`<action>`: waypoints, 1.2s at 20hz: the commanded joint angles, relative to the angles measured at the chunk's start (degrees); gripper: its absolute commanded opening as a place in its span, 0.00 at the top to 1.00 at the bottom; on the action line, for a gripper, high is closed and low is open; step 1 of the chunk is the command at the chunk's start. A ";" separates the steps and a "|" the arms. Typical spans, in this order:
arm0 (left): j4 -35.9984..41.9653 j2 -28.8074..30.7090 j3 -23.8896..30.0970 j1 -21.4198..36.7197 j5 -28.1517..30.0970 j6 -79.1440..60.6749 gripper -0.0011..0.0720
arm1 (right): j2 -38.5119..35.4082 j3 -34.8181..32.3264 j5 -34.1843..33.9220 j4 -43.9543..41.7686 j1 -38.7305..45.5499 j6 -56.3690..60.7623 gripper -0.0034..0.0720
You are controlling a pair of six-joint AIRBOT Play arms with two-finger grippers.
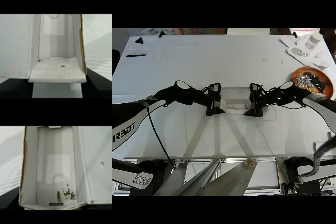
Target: Fold the box and place the chain.
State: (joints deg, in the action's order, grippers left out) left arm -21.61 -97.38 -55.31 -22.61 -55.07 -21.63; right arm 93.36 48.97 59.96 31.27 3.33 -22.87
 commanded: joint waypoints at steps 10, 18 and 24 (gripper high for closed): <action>-0.24 -0.02 -0.04 0.00 -0.44 -0.04 0.55 | -14.60 0.00 -0.81 24.06 0.02 13.94 0.05; -0.24 -0.02 -0.04 0.00 -0.44 -0.02 0.55 | -24.00 0.00 1.68 20.92 0.00 34.27 0.94; -0.24 -0.02 -0.04 0.00 -0.44 -0.04 0.55 | -20.41 0.02 -7.04 -2.80 0.00 34.40 0.94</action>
